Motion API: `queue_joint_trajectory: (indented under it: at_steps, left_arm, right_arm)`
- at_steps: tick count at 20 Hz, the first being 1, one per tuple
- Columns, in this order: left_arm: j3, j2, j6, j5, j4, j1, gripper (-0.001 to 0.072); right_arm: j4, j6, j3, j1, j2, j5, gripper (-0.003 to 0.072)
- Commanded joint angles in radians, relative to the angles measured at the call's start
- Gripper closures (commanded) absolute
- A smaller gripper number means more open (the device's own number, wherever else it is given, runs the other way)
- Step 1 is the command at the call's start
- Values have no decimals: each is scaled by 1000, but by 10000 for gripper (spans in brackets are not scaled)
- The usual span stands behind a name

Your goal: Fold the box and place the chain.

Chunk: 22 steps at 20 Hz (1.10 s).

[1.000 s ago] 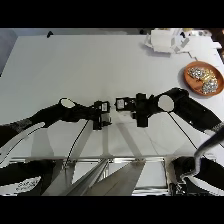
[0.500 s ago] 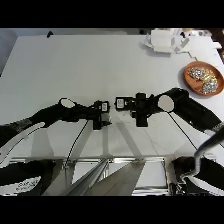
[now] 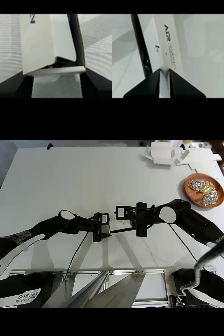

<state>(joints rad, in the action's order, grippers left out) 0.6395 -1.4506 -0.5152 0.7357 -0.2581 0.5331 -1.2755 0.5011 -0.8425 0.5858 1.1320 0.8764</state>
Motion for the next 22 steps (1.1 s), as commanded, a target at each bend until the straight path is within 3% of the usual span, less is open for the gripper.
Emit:
queue_joint_trajectory:
  at_steps: [1,10,12,14,16,22]
  left_arm:
    - [0,1,-1,2,0,0,597]
    - [0,1,-1,2,0,0,597]
    - [0,1,-1,2,0,0,597]
    - [0,1,-1,2,0,0,597]
    - [0,1,-1,2,0,0,597]
    - [0,1,-1,1,0,0,597]
  right_arm:
    - [27,0,3,-2,-3,-6,589]
    - [102,-6,11,-2,51,23,576]
    - [102,-13,11,-2,51,60,490]
    - [102,-13,11,-2,49,82,476]
    - [103,-12,11,-2,36,82,375]
    - [108,-12,11,-2,17,103,369]
